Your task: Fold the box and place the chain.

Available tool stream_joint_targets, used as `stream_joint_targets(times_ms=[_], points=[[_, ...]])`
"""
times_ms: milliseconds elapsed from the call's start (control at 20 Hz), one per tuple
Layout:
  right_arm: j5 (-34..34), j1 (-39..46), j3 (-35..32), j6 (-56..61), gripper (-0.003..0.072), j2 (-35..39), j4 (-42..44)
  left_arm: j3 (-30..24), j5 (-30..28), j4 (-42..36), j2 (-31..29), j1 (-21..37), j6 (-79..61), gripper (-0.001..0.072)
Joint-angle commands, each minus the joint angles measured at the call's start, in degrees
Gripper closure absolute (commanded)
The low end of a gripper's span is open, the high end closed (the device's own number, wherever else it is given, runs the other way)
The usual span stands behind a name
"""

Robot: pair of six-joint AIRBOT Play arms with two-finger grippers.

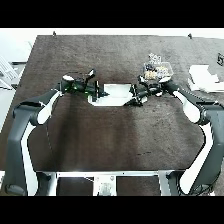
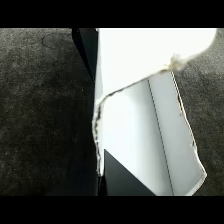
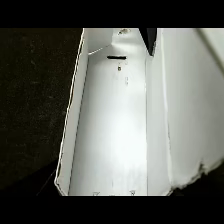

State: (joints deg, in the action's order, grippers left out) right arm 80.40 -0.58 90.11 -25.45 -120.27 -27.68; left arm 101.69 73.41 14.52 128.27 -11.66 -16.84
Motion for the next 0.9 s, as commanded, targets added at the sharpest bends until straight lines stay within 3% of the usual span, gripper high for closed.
stream_joint_targets(times_ms=[0, 850], points=[[0.24, 0.04, 0.26, 1.01, 0.0079, -0.17, 0.04, 0.00, 0.02, 0.02, 0.04, 0.02, -0.02, 0.0690], [3.43, 0.66, 2.10, 2.54, 0.0095, -1.18, -1.11, 0.00, 0.04, 0.02, 0.04, 0.02, -0.02, 0.0690]])
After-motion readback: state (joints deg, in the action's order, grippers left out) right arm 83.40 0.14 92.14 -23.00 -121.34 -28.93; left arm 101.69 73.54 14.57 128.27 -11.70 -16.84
